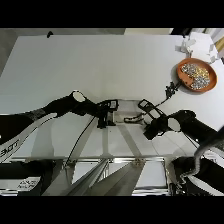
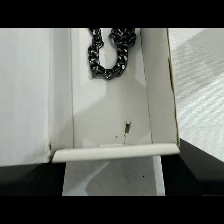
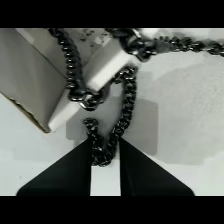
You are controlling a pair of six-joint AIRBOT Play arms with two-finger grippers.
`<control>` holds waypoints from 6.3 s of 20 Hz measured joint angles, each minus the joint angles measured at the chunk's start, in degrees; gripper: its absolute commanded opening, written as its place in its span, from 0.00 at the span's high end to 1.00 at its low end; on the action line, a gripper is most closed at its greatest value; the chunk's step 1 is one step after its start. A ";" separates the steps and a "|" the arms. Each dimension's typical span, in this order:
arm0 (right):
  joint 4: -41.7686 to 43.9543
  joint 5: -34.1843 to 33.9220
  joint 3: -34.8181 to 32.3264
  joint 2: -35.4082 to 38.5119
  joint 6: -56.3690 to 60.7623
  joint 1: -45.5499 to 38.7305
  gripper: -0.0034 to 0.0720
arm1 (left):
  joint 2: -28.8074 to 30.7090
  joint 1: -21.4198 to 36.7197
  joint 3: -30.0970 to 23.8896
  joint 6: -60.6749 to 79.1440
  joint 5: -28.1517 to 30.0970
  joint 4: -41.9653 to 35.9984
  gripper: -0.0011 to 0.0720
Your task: Fold the box and place the chain.
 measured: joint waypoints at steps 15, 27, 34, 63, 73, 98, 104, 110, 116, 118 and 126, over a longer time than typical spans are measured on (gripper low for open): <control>-1.16 10.54 11.39 11.32 0.26 -0.07 0.93 | 0.00 0.00 0.00 0.00 0.00 0.00 0.70; 12.46 8.37 26.67 5.07 -0.87 2.51 0.93 | -0.02 0.00 0.00 0.00 -0.17 -0.02 0.70; 9.79 6.88 27.04 -6.84 -1.29 5.09 0.93 | 0.00 0.00 0.00 0.00 -0.42 0.02 0.70; -1.92 6.69 25.51 -15.96 5.70 -28.50 0.43 | -0.02 0.00 0.00 0.00 -0.42 0.00 0.70; -2.38 1.62 25.51 -21.42 12.55 -29.18 0.53 | 0.00 0.00 0.00 0.00 -0.42 0.00 0.70; -4.55 12.02 25.42 3.54 9.64 -22.69 0.93 | -0.02 0.00 0.00 0.00 -0.52 0.00 0.70; -1.64 15.47 25.40 16.28 9.33 -11.67 0.93 | -0.02 0.00 0.00 0.00 -0.76 0.00 0.70; 14.93 11.91 25.38 20.46 8.37 -6.62 0.93 | -0.02 0.00 0.00 0.00 -0.85 0.00 0.70; 22.99 8.87 24.83 20.00 6.80 -0.90 0.93 | -0.02 0.00 0.00 0.00 -0.85 0.00 0.70; 23.80 6.93 23.41 18.67 6.62 1.33 0.93 | -0.02 0.00 0.00 0.00 -0.85 0.00 0.70; 22.43 -0.81 16.28 6.45 6.47 5.31 0.93 | -0.02 0.00 0.00 0.00 -0.85 0.00 0.70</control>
